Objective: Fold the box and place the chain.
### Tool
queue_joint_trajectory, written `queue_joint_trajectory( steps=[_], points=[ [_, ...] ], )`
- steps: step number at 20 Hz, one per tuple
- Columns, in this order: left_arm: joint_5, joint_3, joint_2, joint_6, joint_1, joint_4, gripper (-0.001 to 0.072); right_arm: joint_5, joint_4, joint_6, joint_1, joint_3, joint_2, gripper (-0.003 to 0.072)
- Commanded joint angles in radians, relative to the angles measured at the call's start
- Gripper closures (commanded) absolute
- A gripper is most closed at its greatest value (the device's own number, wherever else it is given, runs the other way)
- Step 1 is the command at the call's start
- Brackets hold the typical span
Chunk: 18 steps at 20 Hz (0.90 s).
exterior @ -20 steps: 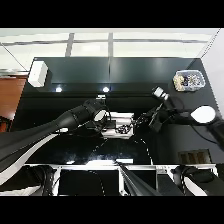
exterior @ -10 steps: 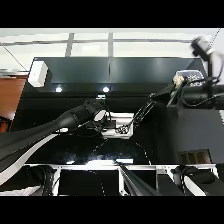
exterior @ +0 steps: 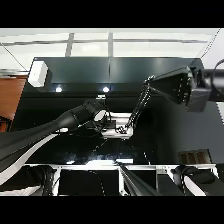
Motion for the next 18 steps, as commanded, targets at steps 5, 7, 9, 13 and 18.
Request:
queue_joint_trajectory(
  steps=[5,7,9,13,18],
  points=[
    [0.000,0.000,0.000,0.000,0.000,0.000,0.0679,-0.048,0.154,-0.031,0.002,0.005,-0.005,0.0671],
    [0.000,0.000,0.000,0.000,0.000,0.000,0.0679,-0.043,0.047,0.002,0.020,-0.011,-0.011,0.0671],
    [0.000,0.000,0.000,0.000,0.000,0.000,0.0679,-0.049,-0.104,0.078,0.063,-0.076,-0.015,0.0671],
    [0.000,0.000,0.000,0.000,0.000,0.000,0.0679,-0.100,-0.147,0.085,0.110,-0.256,-0.019,0.0671],
    [0.001,0.000,0.000,0.000,0.000,0.000,0.0679,-0.180,-0.176,0.105,0.168,-0.415,-0.074,0.0667]
  ],
)
